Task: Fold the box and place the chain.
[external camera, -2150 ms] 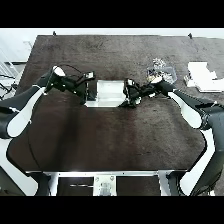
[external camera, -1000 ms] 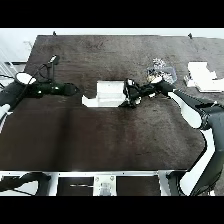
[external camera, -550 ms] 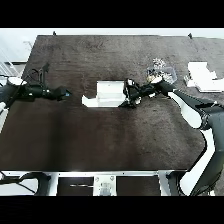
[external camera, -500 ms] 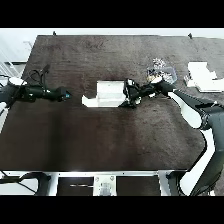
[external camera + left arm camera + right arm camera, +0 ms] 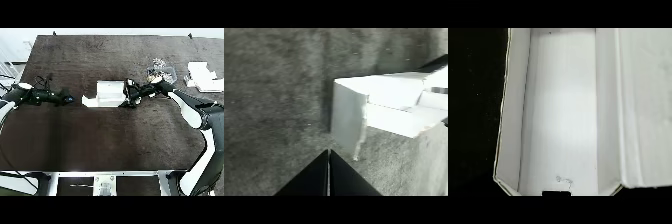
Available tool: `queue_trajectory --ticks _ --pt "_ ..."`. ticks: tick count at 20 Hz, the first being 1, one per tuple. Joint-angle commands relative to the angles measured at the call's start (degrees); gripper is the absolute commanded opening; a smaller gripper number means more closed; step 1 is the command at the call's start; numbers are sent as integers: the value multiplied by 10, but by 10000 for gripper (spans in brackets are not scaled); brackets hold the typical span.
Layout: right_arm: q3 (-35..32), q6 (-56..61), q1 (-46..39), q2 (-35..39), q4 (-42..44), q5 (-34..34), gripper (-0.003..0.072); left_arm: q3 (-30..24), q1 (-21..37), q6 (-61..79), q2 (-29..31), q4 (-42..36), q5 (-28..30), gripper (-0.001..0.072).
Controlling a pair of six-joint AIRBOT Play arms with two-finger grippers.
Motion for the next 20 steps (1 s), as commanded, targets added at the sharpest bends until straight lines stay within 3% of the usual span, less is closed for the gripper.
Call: queue_trajectory --ticks 1,7,12,20 --pt "0 0 0 0 0 0 525 17 -13 -15 -30 9 -5 12" --pt "0 0 0 0 0 0 525 74 -76 -59 -75 32 -1 13" --pt "0 0 0 0 0 0 525 76 -114 -71 -86 33 14 13" --pt "0 0 0 0 0 0 525 103 -111 -66 -80 37 -5 14"
